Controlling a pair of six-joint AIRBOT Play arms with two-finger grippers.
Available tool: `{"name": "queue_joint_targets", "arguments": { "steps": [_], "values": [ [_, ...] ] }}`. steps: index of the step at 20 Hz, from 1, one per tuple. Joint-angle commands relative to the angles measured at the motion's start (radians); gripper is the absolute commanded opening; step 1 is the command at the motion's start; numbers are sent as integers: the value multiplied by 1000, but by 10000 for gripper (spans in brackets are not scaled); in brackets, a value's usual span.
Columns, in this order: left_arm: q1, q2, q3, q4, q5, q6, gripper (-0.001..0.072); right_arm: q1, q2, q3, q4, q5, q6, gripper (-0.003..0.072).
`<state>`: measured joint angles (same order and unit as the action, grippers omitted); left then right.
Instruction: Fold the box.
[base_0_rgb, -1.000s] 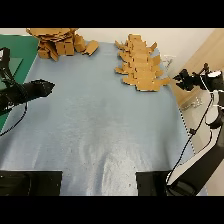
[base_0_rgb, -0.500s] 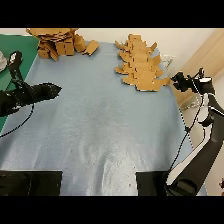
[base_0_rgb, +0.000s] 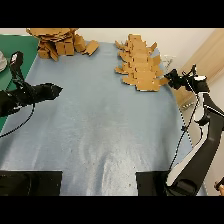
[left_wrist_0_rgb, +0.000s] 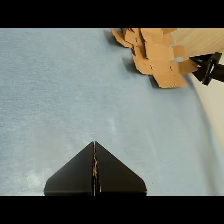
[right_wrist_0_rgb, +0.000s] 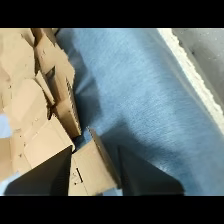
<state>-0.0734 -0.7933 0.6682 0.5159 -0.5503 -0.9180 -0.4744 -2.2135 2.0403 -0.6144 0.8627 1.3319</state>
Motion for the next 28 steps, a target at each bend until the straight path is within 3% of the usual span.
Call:
{"name": "queue_joint_targets", "arguments": {
  "steps": [1, 3, 4, 11, 15, 20, 24, 28],
  "values": [
    [-1, 0, 2, 0, 1, 0, 14, 5, 0, 1, -55, 37, -5, 257],
    [-1, 0, 2, 0, 1, 0, 14, 5, 0, 1, -56, 59, -5, 37],
    [-1, 0, 2, 0, 1, 0, 14, 5, 0, 1, -55, 78, -5, 3],
    [-2, -1, 16, 0, -8, 0, 14, 0, 72, -5, -118, 366, -20, 1],
    [-2, -1, 16, -3, -13, 0, 14, 1, 223, -11, -134, 362, -35, 1],
    [-2, -1, 16, -48, -28, 0, 14, 23, 380, -35, -131, 492, -31, 1],
    [-2, -1, 16, -48, -84, 0, 14, 88, 513, -216, -154, 482, -23, 1],
    [-2, -1, 16, -48, -129, 0, 14, 183, 708, -609, -168, 238, -15, 1]
  ]
}}
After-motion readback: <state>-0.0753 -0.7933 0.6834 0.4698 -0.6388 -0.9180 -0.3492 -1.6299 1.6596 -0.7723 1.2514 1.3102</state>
